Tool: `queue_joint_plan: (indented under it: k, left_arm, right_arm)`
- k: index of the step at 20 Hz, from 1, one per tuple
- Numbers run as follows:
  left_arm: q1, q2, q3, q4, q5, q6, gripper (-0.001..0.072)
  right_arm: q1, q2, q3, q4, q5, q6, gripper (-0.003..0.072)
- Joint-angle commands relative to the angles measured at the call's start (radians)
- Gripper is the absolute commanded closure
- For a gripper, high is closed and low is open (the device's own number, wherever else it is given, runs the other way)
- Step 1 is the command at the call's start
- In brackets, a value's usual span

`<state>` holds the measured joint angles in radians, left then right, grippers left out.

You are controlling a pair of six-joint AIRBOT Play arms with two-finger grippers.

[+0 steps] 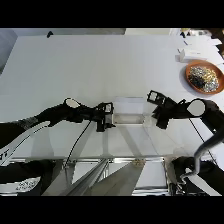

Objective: Fold the box and place the chain.

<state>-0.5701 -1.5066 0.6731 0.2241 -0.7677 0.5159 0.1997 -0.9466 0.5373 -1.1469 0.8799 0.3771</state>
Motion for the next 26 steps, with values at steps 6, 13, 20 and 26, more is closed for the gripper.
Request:
queue_joint_plan:
  k: [6, 13, 20, 26]
  left_arm:
    - [0.001, 0.001, 0.000, 0.000, 0.000, 0.000, 0.0456]
    - [0.001, 0.001, 0.000, 0.000, 0.000, 0.000, 0.0456]
    - [0.001, 0.001, 0.000, 0.000, 0.000, 0.000, 0.0456]
    - [0.001, 0.000, 0.000, 0.000, 0.000, 0.000, 0.0456]
  right_arm:
    - [0.001, -0.001, -0.106, 0.186, -0.090, -0.488, 0.0332]
    - [0.032, -0.066, -0.106, 0.243, -0.116, -0.571, 0.0429]
    - [0.048, -0.066, -0.106, 0.327, -0.129, -0.600, 0.0520]
    - [0.048, -0.068, -0.106, 0.402, -0.130, -0.634, 0.0526]
